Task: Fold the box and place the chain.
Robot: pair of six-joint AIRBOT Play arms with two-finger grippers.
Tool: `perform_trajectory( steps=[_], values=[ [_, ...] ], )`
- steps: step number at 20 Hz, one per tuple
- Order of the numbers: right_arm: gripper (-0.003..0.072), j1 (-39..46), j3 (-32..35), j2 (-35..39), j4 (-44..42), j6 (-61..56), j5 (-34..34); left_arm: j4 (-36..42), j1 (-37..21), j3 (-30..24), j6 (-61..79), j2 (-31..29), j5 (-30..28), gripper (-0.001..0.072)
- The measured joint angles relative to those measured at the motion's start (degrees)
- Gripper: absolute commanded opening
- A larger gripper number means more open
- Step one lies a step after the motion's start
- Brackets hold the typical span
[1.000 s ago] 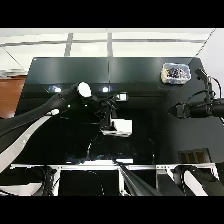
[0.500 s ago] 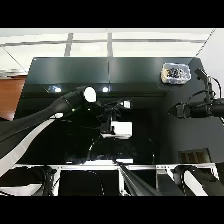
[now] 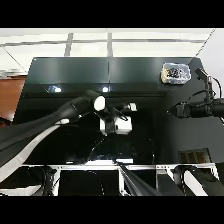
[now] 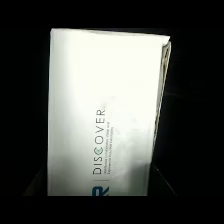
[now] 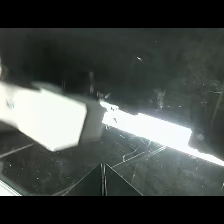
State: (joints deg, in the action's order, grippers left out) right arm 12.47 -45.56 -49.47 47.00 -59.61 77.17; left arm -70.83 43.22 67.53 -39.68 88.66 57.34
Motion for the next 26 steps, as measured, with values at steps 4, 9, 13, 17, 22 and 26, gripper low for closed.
perform_trajectory(
  steps=[4, 9, 13, 17, 22, 26],
  values=[
    [0.0018, 0.00, 0.00, 0.00, 0.02, -0.50, -0.28, -7.80, -12.55, 3.13, -8.22, -0.33, 0.31, 0.0282],
    [0.0018, 0.00, 0.00, 0.00, -0.04, -1.11, -1.16, -12.48, -36.98, 9.27, -18.91, 2.29, 0.63, 0.0282],
    [0.0018, 0.00, 0.00, 0.00, -0.26, -1.57, -1.53, -10.27, -52.04, 20.35, -22.25, 9.31, 0.79, 0.0282],
    [0.0018, 0.00, 0.00, 0.00, -0.44, -3.37, -1.68, -8.41, -59.60, 37.33, -23.82, 20.63, 5.14, 0.0285],
    [0.0018, 0.00, 0.00, 0.00, -0.44, -4.72, -1.79, -6.75, -61.92, 49.20, -25.99, 30.18, 6.71, 0.0665],
    [0.0018, 0.00, 0.00, 0.00, -0.44, -4.96, -1.81, -6.25, -62.20, 51.34, -30.21, 30.08, 6.67, 0.0707]
  ],
)
